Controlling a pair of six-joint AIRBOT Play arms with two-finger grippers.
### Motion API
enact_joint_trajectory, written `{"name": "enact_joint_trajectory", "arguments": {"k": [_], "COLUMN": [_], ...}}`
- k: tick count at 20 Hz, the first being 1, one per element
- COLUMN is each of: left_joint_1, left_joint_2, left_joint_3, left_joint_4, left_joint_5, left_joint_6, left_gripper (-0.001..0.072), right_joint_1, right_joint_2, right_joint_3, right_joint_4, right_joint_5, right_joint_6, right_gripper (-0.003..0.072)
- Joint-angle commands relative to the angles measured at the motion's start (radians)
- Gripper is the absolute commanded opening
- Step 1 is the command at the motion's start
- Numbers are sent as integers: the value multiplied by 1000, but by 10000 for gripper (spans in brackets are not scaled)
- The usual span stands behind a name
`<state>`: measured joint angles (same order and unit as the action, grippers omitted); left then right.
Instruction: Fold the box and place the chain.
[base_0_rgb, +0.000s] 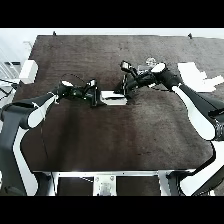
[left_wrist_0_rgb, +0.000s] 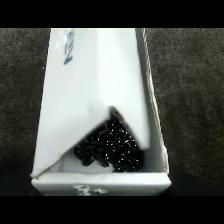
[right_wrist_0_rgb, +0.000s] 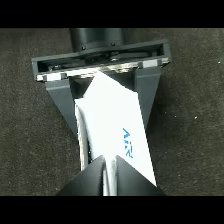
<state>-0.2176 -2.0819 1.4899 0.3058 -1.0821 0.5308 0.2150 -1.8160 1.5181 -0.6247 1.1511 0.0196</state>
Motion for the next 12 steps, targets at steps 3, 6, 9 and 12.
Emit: {"name": "enact_joint_trajectory", "arguments": {"k": [3, 6, 9, 12], "left_joint_1": [0, 0, 0, 0], "left_joint_2": [1, 1, 1, 1], "left_joint_3": [0, 0, 0, 0], "left_joint_4": [0, 0, 0, 0], "left_joint_5": [0, 0, 0, 0], "left_joint_6": [0, 0, 0, 0], "left_gripper": [279, 279, 279, 279], "right_joint_1": [0, 0, 0, 0], "right_joint_2": [0, 0, 0, 0], "right_joint_3": [-33, -43, -64, -98], "right_joint_4": [-5, -5, -5, -5], "right_joint_5": [1, 2, 9, 9], "right_joint_6": [1, 2, 2, 2], "right_gripper": [32, 33, 32, 33]}}
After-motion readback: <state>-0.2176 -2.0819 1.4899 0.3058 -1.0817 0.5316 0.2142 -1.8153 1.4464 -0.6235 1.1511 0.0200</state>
